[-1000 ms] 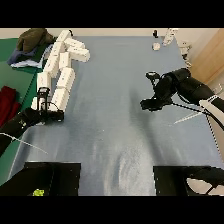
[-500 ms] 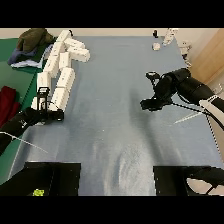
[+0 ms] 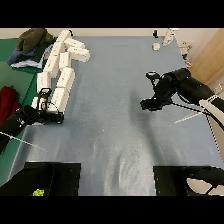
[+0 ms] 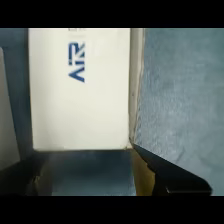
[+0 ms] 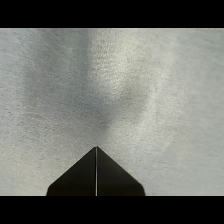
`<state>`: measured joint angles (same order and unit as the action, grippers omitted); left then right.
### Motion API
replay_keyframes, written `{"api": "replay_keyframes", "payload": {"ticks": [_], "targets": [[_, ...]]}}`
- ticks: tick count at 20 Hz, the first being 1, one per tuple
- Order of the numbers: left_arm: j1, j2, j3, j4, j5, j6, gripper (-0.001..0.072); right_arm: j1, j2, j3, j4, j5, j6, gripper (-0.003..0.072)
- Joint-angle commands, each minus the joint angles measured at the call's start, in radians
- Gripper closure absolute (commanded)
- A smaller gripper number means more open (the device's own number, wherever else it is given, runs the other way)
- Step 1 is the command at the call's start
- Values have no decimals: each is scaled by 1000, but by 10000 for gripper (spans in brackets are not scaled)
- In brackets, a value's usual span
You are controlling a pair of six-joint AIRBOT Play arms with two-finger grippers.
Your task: Fold the box.
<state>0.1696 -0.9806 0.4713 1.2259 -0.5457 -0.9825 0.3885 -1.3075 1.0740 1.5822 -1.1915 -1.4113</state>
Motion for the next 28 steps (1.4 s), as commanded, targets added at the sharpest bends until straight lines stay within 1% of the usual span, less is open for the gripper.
{"api": "replay_keyframes", "payload": {"ticks": [1, 2, 4, 6, 7, 8, 9, 10, 11, 13, 16, 19, 21, 23, 25, 28], "targets": [[0, 75, 77, 145, -301, -79, 16, 0, 0, 1, 0, 0, 0, 679], [0, 100, 112, 166, -391, -89, 16, 0, 0, 1, 0, 0, 0, 680], [-1, 148, 184, 159, -556, -92, 16, 0, 0, 1, 0, 0, 0, 679], [-1, 190, 251, 87, -694, -94, 18, 0, 0, 1, 0, 0, 0, 679], [-2, 209, 282, 15, -740, -130, 160, 0, 0, 1, 0, 0, 0, 679], [-2, 223, 312, -83, -778, -157, 549, 0, 0, 1, 0, 0, 0, 679], [-10, 228, 340, -182, -803, -144, 696, 0, 0, 1, 0, 0, 0, 679], [-39, 227, 366, -260, -803, -143, 697, 0, 0, 1, 0, 0, 0, 679], [-85, 223, 391, -296, -787, -145, 697, 0, 0, 1, 0, 0, 0, 679], [-220, 188, 454, -297, -719, -194, 697, 0, 0, 1, 0, 0, 0, 679], [-411, 73, 537, -298, -610, -252, 696, 0, 0, 1, 0, 0, 0, 679], [-537, -60, 584, -298, -544, -294, 695, 0, 0, 1, 0, 0, 0, 679], [-586, -130, 596, -299, -494, -294, 695, 0, 0, 1, 0, 0, 0, 679], [-607, -172, 595, -301, -462, -294, 695, 0, 0, 1, 0, 0, 0, 679], [-612, -191, 595, -302, -456, -293, 695, 0, 0, 1, 0, 0, 0, 679], [-612, -192, 595, -302, -456, -293, 695, 0, 0, 1, 0, 0, 0, 679]]}}
